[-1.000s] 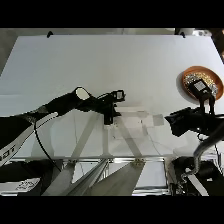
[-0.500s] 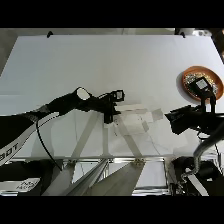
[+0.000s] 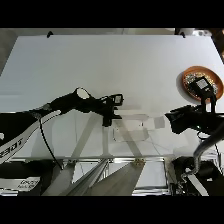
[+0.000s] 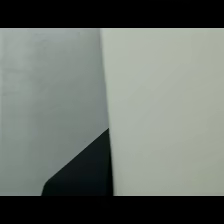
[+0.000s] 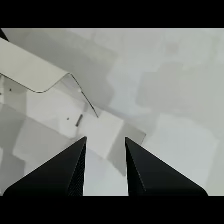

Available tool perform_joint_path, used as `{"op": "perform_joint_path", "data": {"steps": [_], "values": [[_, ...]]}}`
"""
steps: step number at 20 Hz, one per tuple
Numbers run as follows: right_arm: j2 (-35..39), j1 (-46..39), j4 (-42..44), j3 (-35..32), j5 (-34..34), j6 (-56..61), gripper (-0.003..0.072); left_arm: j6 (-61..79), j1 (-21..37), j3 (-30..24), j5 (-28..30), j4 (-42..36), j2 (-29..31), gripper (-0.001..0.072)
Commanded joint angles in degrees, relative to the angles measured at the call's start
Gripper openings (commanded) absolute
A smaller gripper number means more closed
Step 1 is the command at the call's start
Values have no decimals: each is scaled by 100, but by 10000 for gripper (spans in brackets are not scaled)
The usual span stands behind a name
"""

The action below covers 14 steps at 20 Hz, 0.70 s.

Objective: Fold the box and place the chain.

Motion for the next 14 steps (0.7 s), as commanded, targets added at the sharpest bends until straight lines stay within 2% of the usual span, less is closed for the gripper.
{"op": "perform_joint_path", "data": {"steps": [1, 14], "values": [[4, -4, 0, 2, 0, 2, 275, 76, 251, 2, -297, -90, -4, 5], [4, -4, 0, 2, -142, 2, 267, -291, 50, 2, -188, 546, -4, 7]]}}
